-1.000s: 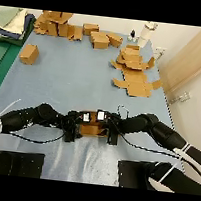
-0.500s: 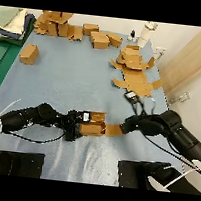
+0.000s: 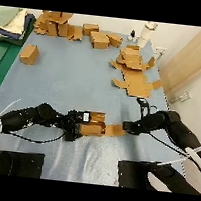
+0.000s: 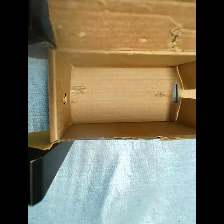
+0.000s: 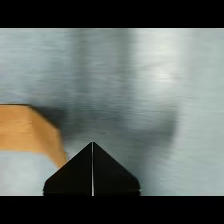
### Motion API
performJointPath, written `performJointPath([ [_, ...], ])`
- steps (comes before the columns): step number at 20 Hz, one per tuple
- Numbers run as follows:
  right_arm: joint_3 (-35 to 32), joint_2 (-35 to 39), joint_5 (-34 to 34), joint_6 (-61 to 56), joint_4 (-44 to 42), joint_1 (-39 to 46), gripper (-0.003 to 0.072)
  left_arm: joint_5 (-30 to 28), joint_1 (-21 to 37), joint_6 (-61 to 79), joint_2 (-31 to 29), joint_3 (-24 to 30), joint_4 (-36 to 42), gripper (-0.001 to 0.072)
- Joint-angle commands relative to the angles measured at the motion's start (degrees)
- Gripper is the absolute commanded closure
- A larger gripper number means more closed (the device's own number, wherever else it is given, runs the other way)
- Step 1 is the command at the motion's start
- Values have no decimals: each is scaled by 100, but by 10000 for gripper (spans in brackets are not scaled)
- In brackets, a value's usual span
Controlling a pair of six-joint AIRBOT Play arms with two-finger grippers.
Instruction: Fold the box.
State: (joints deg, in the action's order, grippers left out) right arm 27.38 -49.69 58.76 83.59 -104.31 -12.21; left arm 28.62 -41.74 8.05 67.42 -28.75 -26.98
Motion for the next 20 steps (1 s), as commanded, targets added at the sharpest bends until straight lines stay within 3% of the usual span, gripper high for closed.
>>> performJointPath([
  [1,-68,-341,-332,809,-1655,-109,682,0,-2,2,-2,0,-2,232],
  [6,-52,-402,-577,817,-1759,-721,682,2,-2,2,-2,0,-2,232],
  [11,149,125,-570,793,-1714,-855,680,4,-2,2,-2,0,-2,232],
  [12,168,225,-581,793,-1665,-855,611,0,-2,2,-2,0,-4,233],
  [13,188,280,-573,793,-1574,-852,471,0,-2,2,-2,0,-2,232],
  [16,197,271,-518,793,-1541,-857,451,2,-2,2,-2,0,-2,232],
  [17,197,267,-481,793,-1561,-868,402,2,-2,2,-2,0,-2,233],
  [18,197,267,-463,793,-1598,-905,223,2,-2,2,-2,0,-2,232],
  [19,195,267,-444,793,-1644,-957,161,0,-2,2,-2,0,-2,232],
  [20,195,254,-448,793,-1637,-1027,161,2,-2,2,-2,0,-2,232],
])
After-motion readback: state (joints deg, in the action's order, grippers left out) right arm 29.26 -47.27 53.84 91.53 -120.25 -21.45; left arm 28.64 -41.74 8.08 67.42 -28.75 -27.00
